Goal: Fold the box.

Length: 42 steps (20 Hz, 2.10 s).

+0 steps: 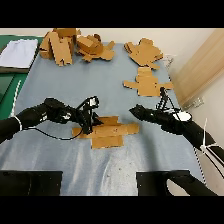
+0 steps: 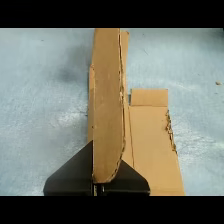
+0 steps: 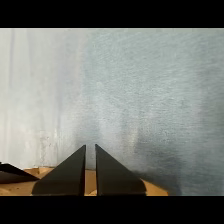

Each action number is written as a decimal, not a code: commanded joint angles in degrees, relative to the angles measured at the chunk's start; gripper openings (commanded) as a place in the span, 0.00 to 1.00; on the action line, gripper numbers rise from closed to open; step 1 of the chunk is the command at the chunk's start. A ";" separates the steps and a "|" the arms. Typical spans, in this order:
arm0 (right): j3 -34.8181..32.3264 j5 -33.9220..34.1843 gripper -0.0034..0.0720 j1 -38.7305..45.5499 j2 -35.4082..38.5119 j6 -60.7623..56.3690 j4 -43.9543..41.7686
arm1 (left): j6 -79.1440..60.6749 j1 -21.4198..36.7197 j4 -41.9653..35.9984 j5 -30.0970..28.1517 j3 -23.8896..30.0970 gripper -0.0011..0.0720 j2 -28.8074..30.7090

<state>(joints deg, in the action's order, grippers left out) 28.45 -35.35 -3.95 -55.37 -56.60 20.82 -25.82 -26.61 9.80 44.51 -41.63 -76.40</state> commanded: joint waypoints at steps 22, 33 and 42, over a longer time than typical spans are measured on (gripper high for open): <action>0.02 0.00 0.18 -0.13 -0.02 -0.02 1.36 | -5.55 3.48 1.57 5.07 -1.49 0.03 -1.11; 0.02 -0.52 0.18 -0.13 -0.02 -0.02 1.81 | -3.96 3.37 5.51 5.14 -1.49 0.03 -1.11; 0.02 -0.66 0.18 -0.13 -0.02 -0.02 1.79 | -1.16 3.37 8.26 5.20 -1.44 0.03 -2.80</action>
<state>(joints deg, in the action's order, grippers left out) 28.45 -36.01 -4.01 -55.35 -56.62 22.63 -27.38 -23.22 17.28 49.91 -43.11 -78.24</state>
